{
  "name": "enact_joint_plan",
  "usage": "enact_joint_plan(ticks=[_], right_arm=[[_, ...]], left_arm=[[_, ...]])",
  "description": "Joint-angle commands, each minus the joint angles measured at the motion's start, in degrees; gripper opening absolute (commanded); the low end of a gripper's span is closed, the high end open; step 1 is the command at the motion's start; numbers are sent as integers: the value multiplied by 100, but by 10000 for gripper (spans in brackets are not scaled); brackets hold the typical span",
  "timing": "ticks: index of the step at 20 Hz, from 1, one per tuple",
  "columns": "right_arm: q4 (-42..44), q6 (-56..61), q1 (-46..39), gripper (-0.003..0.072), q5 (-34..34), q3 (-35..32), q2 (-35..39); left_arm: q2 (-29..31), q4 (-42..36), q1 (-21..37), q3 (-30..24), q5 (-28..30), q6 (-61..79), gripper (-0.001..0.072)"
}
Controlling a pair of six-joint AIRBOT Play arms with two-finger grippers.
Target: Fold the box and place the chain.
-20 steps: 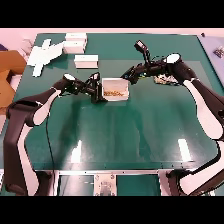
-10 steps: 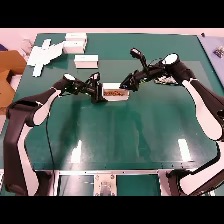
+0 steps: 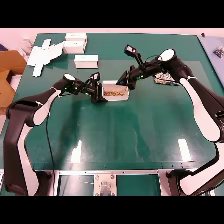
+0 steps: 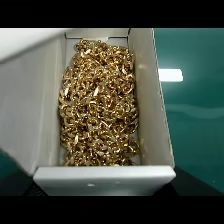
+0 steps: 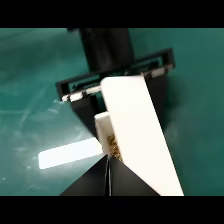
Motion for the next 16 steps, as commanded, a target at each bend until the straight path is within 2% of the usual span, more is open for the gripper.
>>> enact_joint_plan(ticks=[1, 5, 7, 8, 9, 10, 12, 14, 16], right_arm=[[59, -190, 22, 13, -531, 201, -2], [-94, -260, 22, 13, -1320, 199, -46], [-175, -234, 20, 19, -1309, 199, -168], [-262, -208, 20, 46, -1272, 197, -251], [-315, -125, 17, 121, -1180, 197, -341], [-332, -127, 20, 156, -999, 197, -411], [-337, -125, 20, 160, -540, 197, -463], [-332, -125, -7, 276, -208, 229, -459], [-332, -125, -44, 271, -44, 262, -459]], left_arm=[[-4, 2, -2, 2, 4, 2, 528], [-4, 2, -2, 2, 2, 2, 529], [-4, 2, -2, 2, 4, 2, 529], [-4, 2, -2, 2, 2, 2, 529], [-4, 2, -2, 2, 0, 2, 529], [-4, 2, -2, 2, 2, 0, 529], [-4, 2, -2, 2, 4, 2, 529], [-4, 2, -2, 2, 4, 2, 529], [-4, 2, -2, 2, 4, 2, 529]])
